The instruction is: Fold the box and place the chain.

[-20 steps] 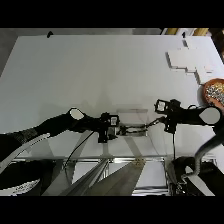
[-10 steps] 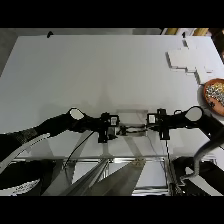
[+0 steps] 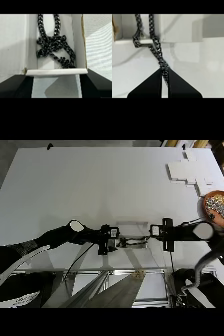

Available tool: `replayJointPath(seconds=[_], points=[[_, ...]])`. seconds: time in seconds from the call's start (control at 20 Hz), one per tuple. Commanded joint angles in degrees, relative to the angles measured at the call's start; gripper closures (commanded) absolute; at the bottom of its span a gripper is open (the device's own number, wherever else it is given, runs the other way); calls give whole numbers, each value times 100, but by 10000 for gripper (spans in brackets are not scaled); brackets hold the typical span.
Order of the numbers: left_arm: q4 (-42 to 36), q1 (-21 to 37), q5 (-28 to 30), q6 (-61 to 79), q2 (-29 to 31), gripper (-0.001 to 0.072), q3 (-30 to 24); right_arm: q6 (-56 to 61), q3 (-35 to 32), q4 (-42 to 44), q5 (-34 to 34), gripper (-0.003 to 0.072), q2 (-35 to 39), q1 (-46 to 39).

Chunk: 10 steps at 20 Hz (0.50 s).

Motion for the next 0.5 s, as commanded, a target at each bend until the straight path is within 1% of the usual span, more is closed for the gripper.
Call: replayJointPath(seconds=[0.0,0.1,0.2,0.25,0.35,0.45], points=[[2,0,2,0,4,378,0,422,61,866,667,669,1163,7],[2,0,2,0,4,378,0,422,59,2063,824,669,1386,7],[2,0,2,0,4,378,0,420,59,3200,811,669,1368,7],[2,0,2,0,4,378,0,417,59,3611,815,669,1346,7],[2,0,2,0,4,378,0,417,59,4081,813,669,1279,7],[2,0,2,0,4,378,0,420,57,4280,815,669,1152,7]])
